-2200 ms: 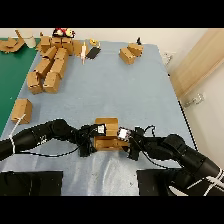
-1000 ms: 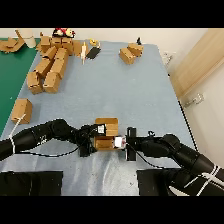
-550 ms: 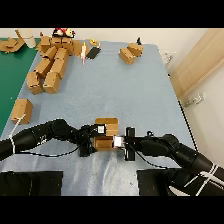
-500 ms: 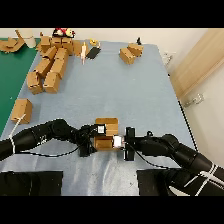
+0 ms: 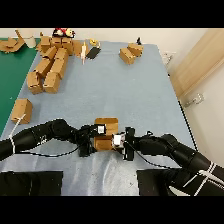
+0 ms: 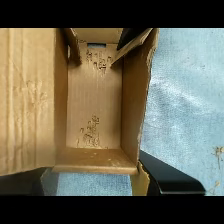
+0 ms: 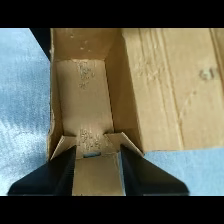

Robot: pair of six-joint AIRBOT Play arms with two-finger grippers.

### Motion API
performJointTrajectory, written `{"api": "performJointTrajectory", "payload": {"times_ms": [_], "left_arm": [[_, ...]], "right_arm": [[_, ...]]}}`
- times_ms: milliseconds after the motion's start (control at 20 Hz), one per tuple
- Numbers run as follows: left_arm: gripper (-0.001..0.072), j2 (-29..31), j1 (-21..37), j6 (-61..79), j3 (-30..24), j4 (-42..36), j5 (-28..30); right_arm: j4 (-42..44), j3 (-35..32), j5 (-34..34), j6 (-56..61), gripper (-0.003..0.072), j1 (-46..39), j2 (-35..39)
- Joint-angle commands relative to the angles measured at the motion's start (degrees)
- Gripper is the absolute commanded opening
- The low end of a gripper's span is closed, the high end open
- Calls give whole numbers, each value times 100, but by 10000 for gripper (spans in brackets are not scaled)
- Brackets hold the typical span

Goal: Fold the box.

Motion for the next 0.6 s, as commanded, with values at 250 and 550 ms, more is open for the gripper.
{"api": "performJointTrajectory", "payload": {"times_ms": [250,550], "left_arm": [[524,-2,2,-7,4,-2,0],[523,-2,2,-7,4,-2,0]], "right_arm": [[17,0,136,4,451,4,-57],[-98,0,-319,544,450,-15,42]]}}
